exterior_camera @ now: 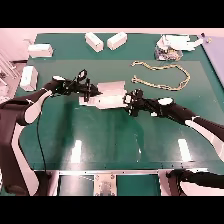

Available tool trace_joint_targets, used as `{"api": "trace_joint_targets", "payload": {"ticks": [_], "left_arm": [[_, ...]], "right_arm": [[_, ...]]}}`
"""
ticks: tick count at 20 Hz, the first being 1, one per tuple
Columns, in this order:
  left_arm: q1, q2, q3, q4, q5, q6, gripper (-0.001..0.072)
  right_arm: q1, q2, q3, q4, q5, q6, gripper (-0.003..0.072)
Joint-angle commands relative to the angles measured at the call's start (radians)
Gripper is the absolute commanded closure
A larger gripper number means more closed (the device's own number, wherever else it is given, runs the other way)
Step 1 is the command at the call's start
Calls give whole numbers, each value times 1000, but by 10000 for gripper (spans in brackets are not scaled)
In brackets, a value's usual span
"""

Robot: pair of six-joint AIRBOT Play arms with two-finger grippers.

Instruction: Fold the box and place the chain.

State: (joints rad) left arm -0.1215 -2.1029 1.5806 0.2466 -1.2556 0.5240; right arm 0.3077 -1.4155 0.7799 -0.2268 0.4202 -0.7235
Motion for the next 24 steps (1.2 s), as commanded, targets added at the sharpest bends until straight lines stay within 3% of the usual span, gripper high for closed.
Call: {"api": "trace_joint_targets", "payload": {"ticks": [1, 4, 6, 17, 24], "left_arm": [[0, 0, 0, 0, -20, 0, 688], [0, 0, 0, 2, -21, 0, 689], [0, 0, 0, 2, -21, 0, 689], [0, 0, 0, 2, -71, 0, 689], [0, 0, 0, 2, -68, 0, 689]], "right_arm": [[0, -1, 35, 10, 10, -8, 76], [-39, -1, 51, 11, 52, -14, 67], [-96, -14, 72, 31, 167, -14, 15], [-235, -218, 237, 32, 549, -18, 15], [-249, -289, 302, -74, 650, -13, 15]]}}
